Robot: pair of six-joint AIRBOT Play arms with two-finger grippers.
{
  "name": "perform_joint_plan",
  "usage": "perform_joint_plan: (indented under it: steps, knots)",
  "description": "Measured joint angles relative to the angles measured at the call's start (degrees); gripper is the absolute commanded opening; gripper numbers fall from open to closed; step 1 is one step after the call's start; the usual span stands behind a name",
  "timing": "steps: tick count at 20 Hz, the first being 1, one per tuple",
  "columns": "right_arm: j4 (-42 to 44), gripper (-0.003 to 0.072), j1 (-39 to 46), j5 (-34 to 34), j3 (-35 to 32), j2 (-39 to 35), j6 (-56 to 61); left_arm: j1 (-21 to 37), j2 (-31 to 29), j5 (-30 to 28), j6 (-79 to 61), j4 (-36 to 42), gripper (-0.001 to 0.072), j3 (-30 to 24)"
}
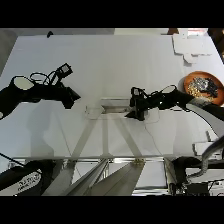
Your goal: Fold the box and place the chain.
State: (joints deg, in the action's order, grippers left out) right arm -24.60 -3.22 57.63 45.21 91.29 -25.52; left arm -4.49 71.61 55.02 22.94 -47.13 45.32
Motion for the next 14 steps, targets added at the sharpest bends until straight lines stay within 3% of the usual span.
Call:
perform_joint_plan:
  steps: [6,14]
  knots:
    - [0.00,0.0399,0.00,0.00,0.00,0.00,0.00,-4.04,8.87,4.11,21.35,-5.51,0.0008,0.02]
    - [0.00,0.0399,0.00,0.00,0.00,0.00,0.00,-8.02,11.56,3.50,31.82,-4.26,0.0006,0.02]
